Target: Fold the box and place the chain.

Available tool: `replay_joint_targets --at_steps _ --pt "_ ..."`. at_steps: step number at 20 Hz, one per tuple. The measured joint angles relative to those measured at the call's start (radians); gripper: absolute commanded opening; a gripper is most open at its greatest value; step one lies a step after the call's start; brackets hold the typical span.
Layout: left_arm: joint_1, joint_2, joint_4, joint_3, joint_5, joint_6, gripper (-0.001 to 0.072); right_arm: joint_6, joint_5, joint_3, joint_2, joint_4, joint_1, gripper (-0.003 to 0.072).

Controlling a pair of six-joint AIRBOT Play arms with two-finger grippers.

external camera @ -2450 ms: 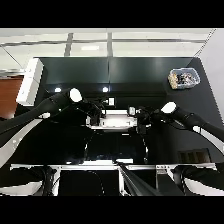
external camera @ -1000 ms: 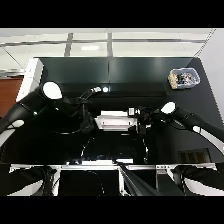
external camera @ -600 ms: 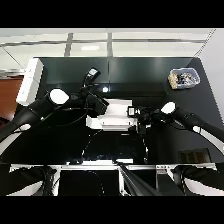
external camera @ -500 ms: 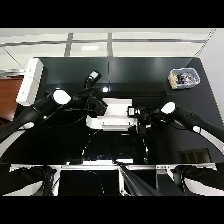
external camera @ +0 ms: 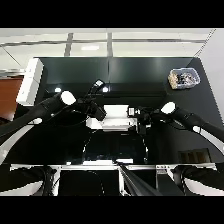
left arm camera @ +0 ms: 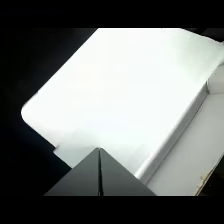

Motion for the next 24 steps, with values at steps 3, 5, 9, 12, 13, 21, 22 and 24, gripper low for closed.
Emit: replay_joint_targets --at_steps 3,5,9,12,13,21,22,24 --pt "0.045 0.079 0.071 0.015 -0.014 -0.038 0.0028 0.001 0.0 0.0 0.0 0.0 0.0 0.0423" --pt "0.092 0.151 0.094 0.003 -0.059 -0.049 0.0029 0.001 0.0 0.0 0.0 0.0 0.0 0.0422" --pt "0.15 0.261 -0.058 -0.101 -0.171 0.169 0.0458 0.002 0.0 0.0 0.0 0.0 0.0 0.0422" --pt "0.124 0.29 -0.131 -0.194 -0.189 0.455 0.0708 0.002 0.0 0.0 0.0 0.0 0.0 0.0422" --pt "0.104 0.293 -0.121 -0.217 -0.158 0.527 0.0708 0.002 0.0 0.0 0.0 0.0 0.0 0.0422" --pt "0.017 0.195 0.067 -0.198 -0.011 0.716 0.0605 0.002 0.0 0.0 0.0 0.0 0.0 0.0423" --pt "0.02 0.176 0.069 -0.184 -0.01 0.721 0.0604 0.002 0.0 0.0 0.0 0.0 0.0 0.0422" --pt "0.029 0.143 0.051 -0.163 -0.015 0.728 0.0565 0.002 0.0 0.0 0.0 0.0 0.0 0.0422"
